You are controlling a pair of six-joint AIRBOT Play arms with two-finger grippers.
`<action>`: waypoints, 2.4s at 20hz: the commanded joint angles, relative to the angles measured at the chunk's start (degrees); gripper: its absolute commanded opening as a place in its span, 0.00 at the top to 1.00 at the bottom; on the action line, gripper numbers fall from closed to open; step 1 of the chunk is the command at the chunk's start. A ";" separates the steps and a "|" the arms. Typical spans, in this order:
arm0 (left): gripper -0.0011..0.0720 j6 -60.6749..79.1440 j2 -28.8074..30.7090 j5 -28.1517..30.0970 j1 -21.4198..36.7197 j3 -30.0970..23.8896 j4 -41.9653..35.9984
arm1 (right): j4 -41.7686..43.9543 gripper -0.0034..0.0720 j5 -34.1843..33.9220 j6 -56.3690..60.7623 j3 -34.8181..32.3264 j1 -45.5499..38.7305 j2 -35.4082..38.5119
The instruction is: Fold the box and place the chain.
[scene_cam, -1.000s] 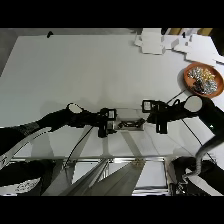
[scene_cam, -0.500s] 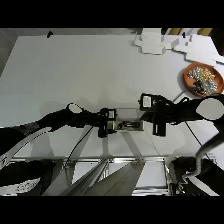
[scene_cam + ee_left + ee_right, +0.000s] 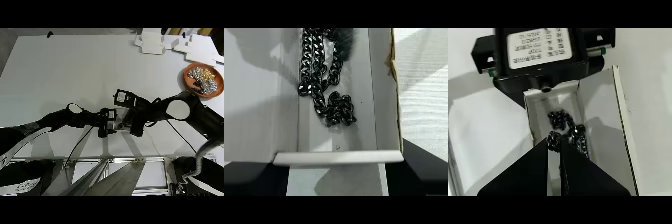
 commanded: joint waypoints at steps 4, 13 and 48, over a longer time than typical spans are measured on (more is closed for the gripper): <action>0.97 0.00 0.02 -0.02 0.00 0.02 0.00 | -3.30 0.63 1.38 3.96 0.96 -0.28 -0.70; 0.97 0.00 0.02 -0.02 0.02 0.02 0.00 | -18.43 0.82 6.84 33.18 3.02 -28.59 4.63; 0.97 0.00 0.00 0.00 0.00 0.02 0.00 | -24.70 0.93 9.05 37.99 2.99 -31.19 -13.20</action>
